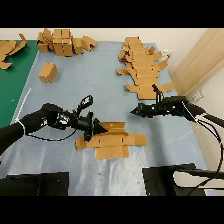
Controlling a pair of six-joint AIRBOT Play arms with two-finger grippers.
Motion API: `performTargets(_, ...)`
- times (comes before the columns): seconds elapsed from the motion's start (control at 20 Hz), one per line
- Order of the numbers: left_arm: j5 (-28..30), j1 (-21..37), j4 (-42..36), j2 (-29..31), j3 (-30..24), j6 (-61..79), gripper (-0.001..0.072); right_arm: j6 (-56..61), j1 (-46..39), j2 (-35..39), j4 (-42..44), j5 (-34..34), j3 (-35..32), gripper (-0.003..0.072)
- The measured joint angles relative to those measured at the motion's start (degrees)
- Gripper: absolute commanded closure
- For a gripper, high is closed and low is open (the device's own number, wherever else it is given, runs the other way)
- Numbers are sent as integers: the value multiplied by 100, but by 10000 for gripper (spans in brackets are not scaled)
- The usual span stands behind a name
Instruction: Fold the box.
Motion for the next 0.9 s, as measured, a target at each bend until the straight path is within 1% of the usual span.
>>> performTargets(0.15, -109, 20, 74, -138, -2, -79, 696, 2, 0, 0, 0, 44, 0, 670)
performTargets(0.35, -109, 17, 173, -227, 0, 7, 696, 2, 4, 0, 0, 92, 0, 669)
performTargets(0.6, 264, -109, 256, -208, -85, 315, 696, 2, 7, 0, -2, 146, 0, 669)
performTargets(0.75, 586, -251, 256, -31, -229, 555, 696, 2, 7, 0, -2, 151, 0, 669)
performTargets(0.9, 769, -326, 258, 153, -332, 669, 696, 4, 7, 0, -4, 181, 0, 669)
